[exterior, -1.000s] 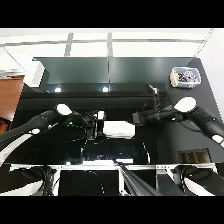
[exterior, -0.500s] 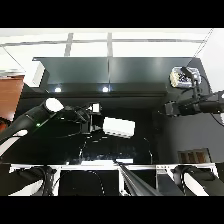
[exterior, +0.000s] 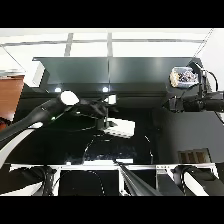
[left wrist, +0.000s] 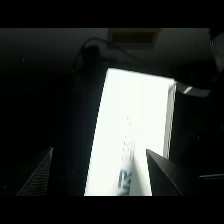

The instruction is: Fold the box and place the chain.

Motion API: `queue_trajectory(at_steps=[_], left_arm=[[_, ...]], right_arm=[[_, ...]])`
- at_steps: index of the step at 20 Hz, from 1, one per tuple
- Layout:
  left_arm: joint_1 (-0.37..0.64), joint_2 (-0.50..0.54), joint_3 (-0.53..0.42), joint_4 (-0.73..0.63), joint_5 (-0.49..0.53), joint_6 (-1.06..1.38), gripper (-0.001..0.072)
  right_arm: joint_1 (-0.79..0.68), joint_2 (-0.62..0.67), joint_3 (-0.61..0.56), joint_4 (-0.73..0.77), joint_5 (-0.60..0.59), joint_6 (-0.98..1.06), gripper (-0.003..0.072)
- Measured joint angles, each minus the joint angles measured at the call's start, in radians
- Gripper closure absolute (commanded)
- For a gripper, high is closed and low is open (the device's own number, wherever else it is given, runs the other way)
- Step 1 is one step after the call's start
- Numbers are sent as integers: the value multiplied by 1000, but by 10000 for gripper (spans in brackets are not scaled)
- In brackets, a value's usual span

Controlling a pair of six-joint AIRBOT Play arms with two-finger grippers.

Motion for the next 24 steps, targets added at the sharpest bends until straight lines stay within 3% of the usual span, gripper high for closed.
queue_trajectory(at_steps=[4,11,18,24], left_arm=[[-24,-103,92,11,-72,-79,-5],[-57,-156,146,130,-191,-156,-5],[-91,-163,167,204,-198,-171,-8],[-155,-180,169,254,-108,-176,-8]], right_arm=[[-1,0,0,-5,1,0,671],[-1,0,0,-6,1,0,671],[-1,0,0,-6,0,0,671],[-1,0,0,-7,-2,0,671]])
